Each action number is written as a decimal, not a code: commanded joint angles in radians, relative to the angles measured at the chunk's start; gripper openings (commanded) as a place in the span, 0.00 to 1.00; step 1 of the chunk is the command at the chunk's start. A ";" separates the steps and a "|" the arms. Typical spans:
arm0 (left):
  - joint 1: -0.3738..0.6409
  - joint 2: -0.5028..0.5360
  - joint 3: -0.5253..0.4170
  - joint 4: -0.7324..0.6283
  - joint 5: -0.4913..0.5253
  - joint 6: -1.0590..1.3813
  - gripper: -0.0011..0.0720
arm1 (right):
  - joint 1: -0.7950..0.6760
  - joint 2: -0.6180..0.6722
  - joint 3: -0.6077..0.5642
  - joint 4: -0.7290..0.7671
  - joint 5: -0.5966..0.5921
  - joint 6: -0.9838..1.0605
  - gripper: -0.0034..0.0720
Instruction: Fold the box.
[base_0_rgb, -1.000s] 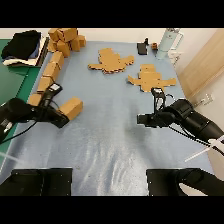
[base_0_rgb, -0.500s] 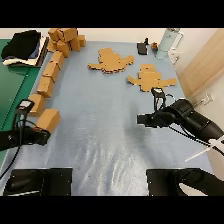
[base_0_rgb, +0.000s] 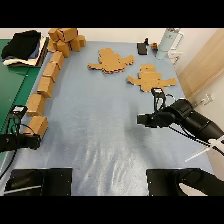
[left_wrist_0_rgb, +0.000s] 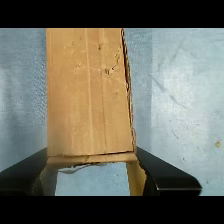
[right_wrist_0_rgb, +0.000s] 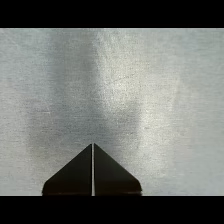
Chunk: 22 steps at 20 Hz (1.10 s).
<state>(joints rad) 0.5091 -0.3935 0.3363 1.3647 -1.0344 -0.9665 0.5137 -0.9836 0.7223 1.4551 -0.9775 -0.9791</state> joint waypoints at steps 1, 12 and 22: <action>0.004 -0.103 -0.001 -0.037 0.116 0.001 0.36 | 0.001 0.000 0.001 0.000 0.000 0.000 0.07; 0.063 -0.203 -0.001 -0.045 0.297 0.009 0.36 | 0.001 0.000 0.001 0.000 0.000 0.000 0.07; 0.071 -0.251 -0.001 -0.050 0.292 0.008 0.36 | 0.001 0.000 0.001 0.000 0.000 0.000 0.07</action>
<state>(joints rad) 0.5785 -0.6407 0.3359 1.3186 -0.7456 -0.9585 0.5137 -0.9836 0.7227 1.4551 -0.9779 -0.9791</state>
